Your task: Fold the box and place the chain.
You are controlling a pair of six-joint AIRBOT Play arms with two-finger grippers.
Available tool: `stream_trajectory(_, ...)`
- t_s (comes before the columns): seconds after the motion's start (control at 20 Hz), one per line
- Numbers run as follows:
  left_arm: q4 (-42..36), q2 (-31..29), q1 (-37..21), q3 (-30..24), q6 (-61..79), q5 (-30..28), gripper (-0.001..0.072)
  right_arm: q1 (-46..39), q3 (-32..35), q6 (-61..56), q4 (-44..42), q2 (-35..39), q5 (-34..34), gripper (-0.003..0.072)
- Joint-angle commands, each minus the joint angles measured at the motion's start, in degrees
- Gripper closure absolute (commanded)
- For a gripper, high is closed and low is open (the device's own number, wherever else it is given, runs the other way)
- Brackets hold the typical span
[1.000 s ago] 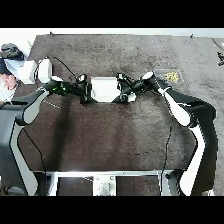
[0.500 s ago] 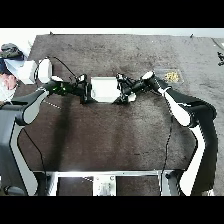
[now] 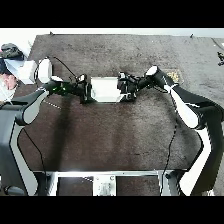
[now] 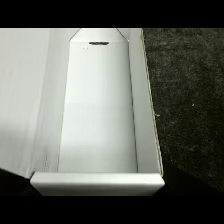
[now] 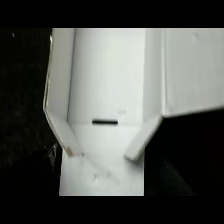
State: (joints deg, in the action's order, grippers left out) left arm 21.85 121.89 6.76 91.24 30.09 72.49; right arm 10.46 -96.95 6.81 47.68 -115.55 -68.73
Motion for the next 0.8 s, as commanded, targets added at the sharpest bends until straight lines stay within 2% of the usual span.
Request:
stream_trajectory(0.0,0.02,-0.04,-0.04,0.0,0.15,0.07,0.0157,-1.27,-0.07,-4.61,4.76,3.13,0.13,-0.0034)
stream_trajectory(0.2,0.02,-0.04,-0.02,0.0,0.15,0.07,0.0157,-3.32,-0.07,-9.81,-0.94,7.56,-0.28,-0.0026)
stream_trajectory(0.25,0.02,-0.04,-0.04,0.0,0.17,0.07,0.0157,-3.52,-0.07,-9.88,-4.59,8.15,-1.01,0.0149)
stream_trajectory(0.3,0.02,-0.04,-0.04,0.0,0.17,0.07,0.0157,-3.5,-0.07,-9.88,-7.85,8.39,-1.81,0.0494)
stream_trajectory(0.35,0.02,-0.04,-0.04,0.0,0.17,0.09,0.0157,-3.45,-0.02,-9.88,-11.69,8.35,-2.75,0.0678)
stream_trajectory(0.5,0.02,-0.04,-0.04,0.0,0.17,0.07,0.0157,-2.29,0.07,-9.84,-18.69,7.82,-2.19,0.0676)
stream_trajectory(0.75,0.02,-0.04,-0.04,0.0,0.15,0.07,0.0157,1.29,0.07,-9.22,-18.75,5.31,5.42,0.0676)
